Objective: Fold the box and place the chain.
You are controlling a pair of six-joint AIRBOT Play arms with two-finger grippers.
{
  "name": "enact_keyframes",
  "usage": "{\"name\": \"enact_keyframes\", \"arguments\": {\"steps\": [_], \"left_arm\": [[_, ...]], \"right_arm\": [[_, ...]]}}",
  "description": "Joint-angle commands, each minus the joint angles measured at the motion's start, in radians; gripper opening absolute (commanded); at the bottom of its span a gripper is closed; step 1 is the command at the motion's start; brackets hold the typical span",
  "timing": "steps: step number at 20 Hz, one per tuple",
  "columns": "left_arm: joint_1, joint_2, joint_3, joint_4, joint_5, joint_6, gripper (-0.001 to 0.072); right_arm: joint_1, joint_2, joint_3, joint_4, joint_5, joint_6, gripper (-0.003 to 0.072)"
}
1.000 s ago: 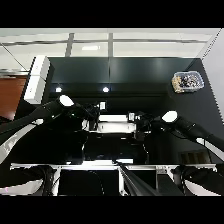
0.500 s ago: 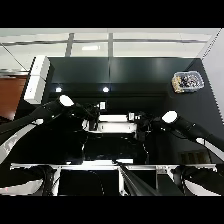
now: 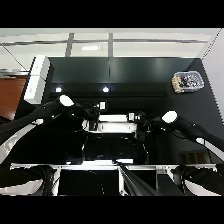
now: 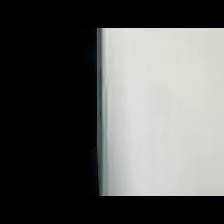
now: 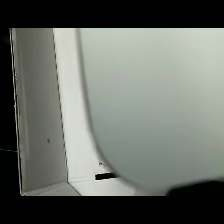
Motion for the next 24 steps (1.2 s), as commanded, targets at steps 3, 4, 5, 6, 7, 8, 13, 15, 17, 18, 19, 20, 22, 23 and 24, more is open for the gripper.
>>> {"name": "enact_keyframes", "arguments": {"steps": [3,4,5,6,7,8,13,15,17,18,19,20,22,23,24], "left_arm": [[0.000,0.000,-0.001,0.000,0.001,0.001,0.0030],[0.000,0.000,-0.001,0.000,0.001,0.001,0.0030],[0.000,0.000,-0.001,0.000,0.001,0.001,0.0030],[0.000,0.000,-0.001,0.000,0.002,0.001,0.0031],[0.000,0.000,-0.001,0.000,0.003,0.001,0.0030],[0.000,0.000,-0.001,0.000,0.003,0.001,0.0030],[0.000,0.000,-0.001,0.000,0.003,0.001,0.0030],[0.000,0.000,-0.001,0.000,0.003,0.001,0.0030],[0.000,0.000,-0.001,0.000,0.003,0.001,0.0030],[0.000,0.000,-0.001,0.000,0.003,0.001,0.0030],[0.000,0.000,-0.001,0.000,0.003,0.001,0.0031],[0.000,0.001,0.000,0.000,0.003,0.000,0.0032],[0.000,0.014,0.002,0.003,0.003,0.000,0.0149],[0.001,0.033,0.006,0.013,0.003,-0.009,0.0269],[0.003,0.055,0.012,0.037,0.002,-0.035,0.0360]], "right_arm": [[0.002,-0.003,0.003,0.002,0.000,-0.002,0.0710],[0.002,-0.003,0.003,0.003,-0.001,-0.002,0.0710],[0.002,-0.005,0.005,0.003,0.000,-0.002,0.0710],[0.006,-0.005,0.005,0.010,-0.003,0.000,0.0710],[0.010,-0.006,0.005,0.010,-0.014,0.004,0.0710],[0.010,-0.006,0.005,0.010,-0.014,0.005,0.0711],[0.010,-0.007,0.005,0.007,-0.014,0.005,0.0710],[0.010,-0.007,0.005,0.007,-0.014,0.005,0.0526],[0.010,-0.007,0.005,0.007,-0.014,0.005,0.0477],[0.010,-0.007,0.005,0.007,-0.014,0.005,0.0477],[0.010,-0.006,0.005,0.008,-0.014,0.005,0.0477],[0.010,-0.007,0.005,0.008,-0.014,0.005,0.0478],[0.010,-0.006,0.005,0.008,-0.014,0.005,0.0478],[0.010,-0.006,0.005,0.007,-0.014,0.005,0.0477],[0.010,-0.006,0.005,0.008,-0.014,0.005,0.0477]]}}
